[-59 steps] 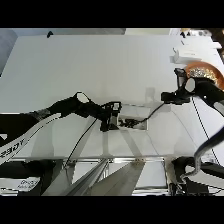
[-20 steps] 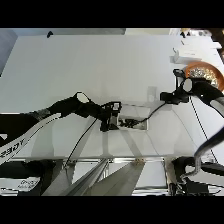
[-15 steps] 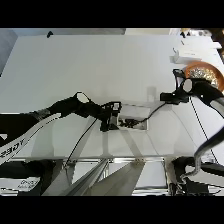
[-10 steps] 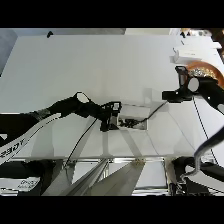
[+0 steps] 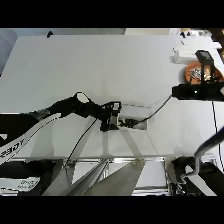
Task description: Fold the box and place the chain.
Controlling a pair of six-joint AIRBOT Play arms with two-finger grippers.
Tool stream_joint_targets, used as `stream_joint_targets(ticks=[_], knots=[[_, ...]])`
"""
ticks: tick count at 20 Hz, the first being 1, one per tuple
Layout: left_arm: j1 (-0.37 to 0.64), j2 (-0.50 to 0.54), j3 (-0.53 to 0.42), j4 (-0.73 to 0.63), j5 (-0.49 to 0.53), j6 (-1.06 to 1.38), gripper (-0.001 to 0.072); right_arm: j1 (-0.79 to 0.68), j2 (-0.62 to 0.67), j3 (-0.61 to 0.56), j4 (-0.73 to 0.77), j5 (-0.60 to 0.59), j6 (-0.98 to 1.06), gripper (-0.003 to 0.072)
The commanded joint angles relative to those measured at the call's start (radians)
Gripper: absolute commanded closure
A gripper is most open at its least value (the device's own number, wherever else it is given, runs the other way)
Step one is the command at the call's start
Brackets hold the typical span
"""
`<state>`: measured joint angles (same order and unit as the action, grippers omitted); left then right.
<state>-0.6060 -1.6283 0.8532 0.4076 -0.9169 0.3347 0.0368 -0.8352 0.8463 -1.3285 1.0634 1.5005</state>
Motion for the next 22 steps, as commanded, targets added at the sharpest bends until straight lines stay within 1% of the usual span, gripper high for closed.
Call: stream_joint_targets(ticks=[1, 7, 11, 14, 16, 22], knots=[[0.0, 0.0, 0.0, 0.0, 0.0, 0.0, 0.0537, 0.0, 0.149, 0.0, 0.133, 0.092, -0.063, 0.0667], [0.0, 0.001, 0.0, 0.0, 0.0, 0.0, 0.0537, 0.0, 0.352, 0.0, 0.199, 0.198, -0.066, 0.0667], [0.0, 0.0, 0.0, 0.0, 0.0, 0.0, 0.0537, 0.0, 0.434, 0.0, 0.288, 0.243, -0.106, 0.0667], [0.0, 0.0, 0.0, 0.0, 0.0, 0.0, 0.0537, 0.0, 0.447, 0.0, 0.429, 0.263, -0.211, 0.0667], [0.0, 0.001, 0.0, 0.0, 0.0, 0.0, 0.0537, 0.0, 0.447, 0.0, 0.51, 0.255, -0.285, 0.0667], [0.0, 0.001, 0.0, 0.0, 0.0, 0.0, 0.0537, 0.0, 0.446, 0.0, 0.652, 0.191, -0.4, 0.0666]])
